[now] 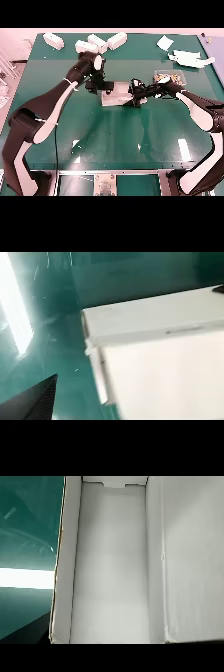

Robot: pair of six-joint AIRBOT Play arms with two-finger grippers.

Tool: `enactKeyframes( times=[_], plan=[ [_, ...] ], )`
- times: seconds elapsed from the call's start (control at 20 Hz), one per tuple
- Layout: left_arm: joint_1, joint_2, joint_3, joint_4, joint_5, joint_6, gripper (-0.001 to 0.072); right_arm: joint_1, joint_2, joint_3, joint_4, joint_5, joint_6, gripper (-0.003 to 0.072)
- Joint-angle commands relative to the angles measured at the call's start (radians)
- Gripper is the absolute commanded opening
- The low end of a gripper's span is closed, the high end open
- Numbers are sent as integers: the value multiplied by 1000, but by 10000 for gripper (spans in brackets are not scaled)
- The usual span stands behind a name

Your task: Fold the box and place the chain.

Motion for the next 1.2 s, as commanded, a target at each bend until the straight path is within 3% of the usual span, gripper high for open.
enactKeyframes(
  times=[0.0,0.25,0.45,0.7,0.75,0.8,0.95,1.15],
  plan=[
    [49,75,8,0,-101,97,612,0,0,0,0,0,0,575],
    [201,148,2,-21,-77,459,612,0,0,0,0,0,0,575],
    [301,147,-55,-339,-16,911,612,0,0,0,0,0,0,575],
    [328,145,-95,-350,86,989,613,0,0,0,0,0,0,575],
    [328,140,-96,-380,74,1120,636,0,0,0,0,0,0,575],
    [334,133,-108,-435,53,1246,720,0,0,0,0,0,0,575],
    [369,118,-225,-622,47,1595,720,0,0,0,0,0,0,575],
    [376,57,-383,-691,100,1907,720,0,0,0,0,0,0,575]
  ],
)
